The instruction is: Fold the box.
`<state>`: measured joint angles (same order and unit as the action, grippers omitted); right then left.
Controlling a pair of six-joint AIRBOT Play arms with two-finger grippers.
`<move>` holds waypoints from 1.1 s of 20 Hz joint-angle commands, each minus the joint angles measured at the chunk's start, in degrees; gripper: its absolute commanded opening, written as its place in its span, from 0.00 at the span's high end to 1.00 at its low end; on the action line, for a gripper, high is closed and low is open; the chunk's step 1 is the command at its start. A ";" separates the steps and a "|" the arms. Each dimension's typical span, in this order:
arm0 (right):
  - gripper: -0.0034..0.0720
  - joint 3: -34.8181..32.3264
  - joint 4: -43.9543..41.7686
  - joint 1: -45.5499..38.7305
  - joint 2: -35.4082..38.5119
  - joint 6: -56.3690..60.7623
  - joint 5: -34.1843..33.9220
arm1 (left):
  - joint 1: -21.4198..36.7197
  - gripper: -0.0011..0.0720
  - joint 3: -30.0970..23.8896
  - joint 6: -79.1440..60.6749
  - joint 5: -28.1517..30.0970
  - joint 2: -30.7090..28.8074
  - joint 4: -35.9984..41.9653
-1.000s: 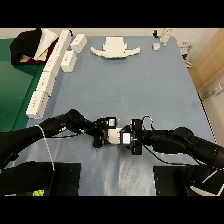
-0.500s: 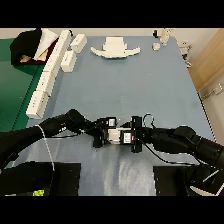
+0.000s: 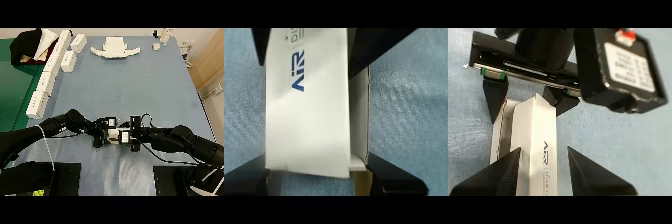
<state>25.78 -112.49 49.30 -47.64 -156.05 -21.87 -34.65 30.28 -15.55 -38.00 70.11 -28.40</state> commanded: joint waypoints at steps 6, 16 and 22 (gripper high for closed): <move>0.38 0.02 -2.01 0.00 -0.63 0.00 -4.94 | 0.00 0.38 0.02 -0.07 -0.02 -0.02 -0.04; 0.38 0.20 -5.01 0.02 3.02 0.37 -6.01 | 0.00 0.38 0.02 -0.07 -0.02 -0.02 -0.04; 0.95 -3.02 -7.63 -1.31 9.42 31.47 -2.36 | 0.00 0.38 0.02 -0.07 -0.02 -0.02 -0.04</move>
